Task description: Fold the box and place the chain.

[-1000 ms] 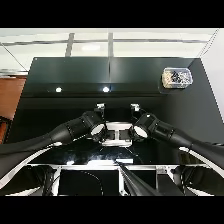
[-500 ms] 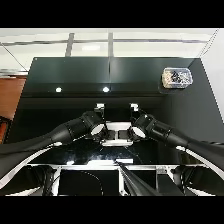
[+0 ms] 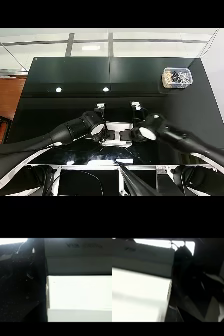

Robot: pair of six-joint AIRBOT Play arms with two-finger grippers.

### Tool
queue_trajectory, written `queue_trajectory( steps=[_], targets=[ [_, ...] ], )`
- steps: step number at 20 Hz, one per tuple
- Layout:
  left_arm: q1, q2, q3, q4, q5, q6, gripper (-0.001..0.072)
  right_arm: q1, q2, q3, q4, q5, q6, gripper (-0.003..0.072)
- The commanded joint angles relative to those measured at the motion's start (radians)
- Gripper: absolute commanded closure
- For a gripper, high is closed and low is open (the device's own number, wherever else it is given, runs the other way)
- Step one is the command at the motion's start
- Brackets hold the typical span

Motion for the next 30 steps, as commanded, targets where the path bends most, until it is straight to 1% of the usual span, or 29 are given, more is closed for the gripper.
queue_trajectory(
  steps=[1, 2, 3, 4, 5, 6, 7, 8, 9, 10, 11, 12, 13, 14, 16, 18, 20, 21, 22, 23, 25, 27, 30],
  targets=[
    [0.0, 0.0, 0.0, 0.0, 0.0, -0.001, 0.0679, -0.056, 0.202, 0.001, -0.016, 0.103, -0.095, 0.0306],
    [0.0, 0.0, 0.0, 0.0, 0.0, -0.001, 0.0679, -0.101, 0.267, 0.0, -0.05, 0.138, -0.128, 0.0306],
    [0.0, 0.0, 0.0, 0.0, 0.0, -0.001, 0.0679, -0.153, 0.32, 0.0, -0.124, 0.166, -0.16, 0.0306],
    [0.0, 0.0, 0.0, 0.0, 0.0, -0.001, 0.0679, -0.206, 0.352, 0.0, -0.236, 0.181, -0.185, 0.0306],
    [0.0, 0.0, 0.0, 0.0, 0.0, -0.001, 0.0679, -0.27, 0.362, -0.001, -0.385, 0.182, -0.206, 0.0306],
    [0.0, 0.0, 0.0, 0.0, 0.0, -0.001, 0.0679, -0.336, 0.356, -0.008, -0.503, 0.158, -0.211, 0.0306],
    [0.0, 0.0, 0.0, 0.0, 0.002, -0.001, 0.0678, -0.422, 0.339, -0.025, -0.584, 0.091, -0.211, 0.0306],
    [0.0, 0.0, 0.0, 0.0, 0.005, -0.001, 0.0679, -0.515, 0.312, -0.04, -0.598, -0.007, -0.212, 0.0278],
    [0.0, 0.0, 0.0, 0.0, 0.006, -0.001, 0.0678, -0.618, 0.267, -0.048, -0.565, -0.134, -0.219, -0.0007],
    [0.0, 0.0, 0.0, 0.0, 0.006, -0.001, 0.0679, -0.703, 0.212, -0.045, -0.502, -0.252, -0.233, -0.0012],
    [0.0, 0.0, 0.0, 0.0, 0.005, -0.001, 0.0679, -0.779, 0.143, -0.024, -0.388, -0.369, -0.244, -0.0012],
    [0.0, 0.0, 0.0, 0.0, 0.005, -0.001, 0.0678, -0.831, 0.068, 0.023, -0.28, -0.438, -0.246, -0.0012],
    [0.0, 0.0, 0.0, 0.0, 0.003, -0.001, 0.0679, -0.873, -0.024, 0.105, -0.19, -0.461, -0.247, -0.0012],
    [0.0, 0.0, 0.0, -0.001, 0.003, -0.001, 0.0679, -0.898, -0.116, 0.204, -0.13, -0.437, -0.246, -0.0011],
    [0.0, 0.0, 0.0, -0.001, 0.002, -0.001, 0.0678, -0.933, -0.318, 0.434, -0.01, -0.341, -0.245, -0.0011],
    [0.0, 0.0, 0.0, 0.0, 0.001, -0.001, 0.0679, -0.951, -0.474, 0.61, 0.098, -0.268, -0.188, -0.0011],
    [0.0, 0.0, 0.0, 0.0, 0.003, -0.001, 0.0679, -0.951, -0.586, 0.729, 0.09, -0.193, -0.059, -0.0007],
    [0.0, 0.0, 0.0, 0.0, 0.004, -0.001, 0.0678, -0.951, -0.628, 0.771, 0.074, -0.163, 0.023, -0.0004],
    [0.0, 0.0, 0.0, 0.0, 0.004, -0.001, 0.0679, -0.951, -0.661, 0.801, 0.076, -0.159, 0.055, 0.0027],
    [0.0, 0.0, 0.0, 0.0, 0.004, -0.001, 0.0679, -0.951, -0.686, 0.825, 0.075, -0.159, 0.068, 0.0031],
    [0.0, 0.0, 0.0, 0.0, 0.004, -0.001, 0.0679, -0.953, -0.722, 0.861, 0.069, -0.163, 0.1, 0.0032],
    [0.0, 0.0, 0.0, 0.0, 0.004, -0.001, 0.0678, -0.958, -0.734, 0.865, 0.04, -0.17, 0.155, 0.0033],
    [0.0, 0.0, 0.0, 0.0, 0.005, -0.001, 0.0679, -0.959, -0.74, 0.865, 0.032, -0.151, 0.169, 0.0034]
  ],
)
